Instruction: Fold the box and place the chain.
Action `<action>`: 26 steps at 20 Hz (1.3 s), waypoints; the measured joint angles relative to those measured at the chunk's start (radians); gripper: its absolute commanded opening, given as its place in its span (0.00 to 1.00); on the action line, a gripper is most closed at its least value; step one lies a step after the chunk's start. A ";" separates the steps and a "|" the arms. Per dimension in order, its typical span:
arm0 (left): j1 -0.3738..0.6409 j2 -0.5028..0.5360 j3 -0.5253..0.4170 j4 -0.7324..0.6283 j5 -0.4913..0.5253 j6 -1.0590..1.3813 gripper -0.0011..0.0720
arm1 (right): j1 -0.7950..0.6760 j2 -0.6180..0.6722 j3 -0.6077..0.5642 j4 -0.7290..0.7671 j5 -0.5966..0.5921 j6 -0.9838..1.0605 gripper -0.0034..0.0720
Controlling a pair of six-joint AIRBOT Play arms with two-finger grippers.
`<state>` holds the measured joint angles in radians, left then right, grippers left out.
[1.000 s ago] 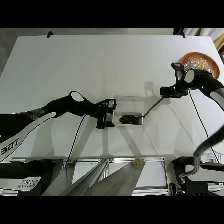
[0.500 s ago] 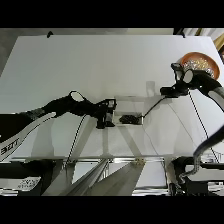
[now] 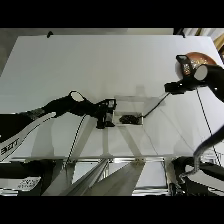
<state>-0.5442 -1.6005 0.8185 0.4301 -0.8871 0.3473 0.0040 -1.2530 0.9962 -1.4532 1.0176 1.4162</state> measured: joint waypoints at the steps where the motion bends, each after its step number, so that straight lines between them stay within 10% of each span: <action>1: 0.000 0.000 0.000 0.000 0.000 0.000 0.30 | 0.000 0.038 0.000 0.030 0.030 -0.027 0.07; 14: 0.000 0.000 0.000 0.000 0.000 0.000 0.30 | 0.001 0.480 0.000 0.539 0.283 -0.246 0.07; 26: 0.000 0.000 0.000 0.000 0.000 0.000 0.30 | 0.008 0.567 0.000 0.997 0.280 -0.367 0.07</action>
<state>-0.5442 -1.6005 0.8185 0.4301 -0.8871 0.3473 0.0120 -0.6861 0.9962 -0.4561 1.2976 1.0489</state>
